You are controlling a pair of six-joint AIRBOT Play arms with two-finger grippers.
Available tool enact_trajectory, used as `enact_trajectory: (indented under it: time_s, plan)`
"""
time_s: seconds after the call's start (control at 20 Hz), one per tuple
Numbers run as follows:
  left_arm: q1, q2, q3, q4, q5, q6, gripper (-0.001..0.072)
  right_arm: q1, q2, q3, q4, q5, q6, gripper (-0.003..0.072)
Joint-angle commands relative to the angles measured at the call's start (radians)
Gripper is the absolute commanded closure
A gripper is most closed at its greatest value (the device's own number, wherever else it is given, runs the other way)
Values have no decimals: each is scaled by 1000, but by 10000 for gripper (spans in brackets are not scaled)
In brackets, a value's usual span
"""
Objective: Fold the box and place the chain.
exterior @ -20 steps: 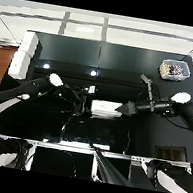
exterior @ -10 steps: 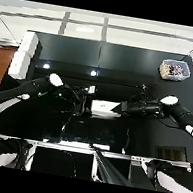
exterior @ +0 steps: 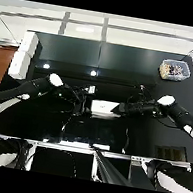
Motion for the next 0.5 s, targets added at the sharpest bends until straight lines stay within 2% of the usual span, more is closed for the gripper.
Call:
enact_trajectory:
  time_s: [0.0,0.2,0.35,0.45]
  plan:
    - [0,0,0,-1,-1,-3,357,-15,5,12,-12,14,-32,676]
    - [2,0,0,-3,1,-30,358,-142,81,102,-15,247,-116,676]
    - [2,0,0,-39,8,-31,353,-285,168,146,-47,305,-114,676]
    - [2,0,1,-67,35,-88,230,-376,215,146,-57,317,-114,676]
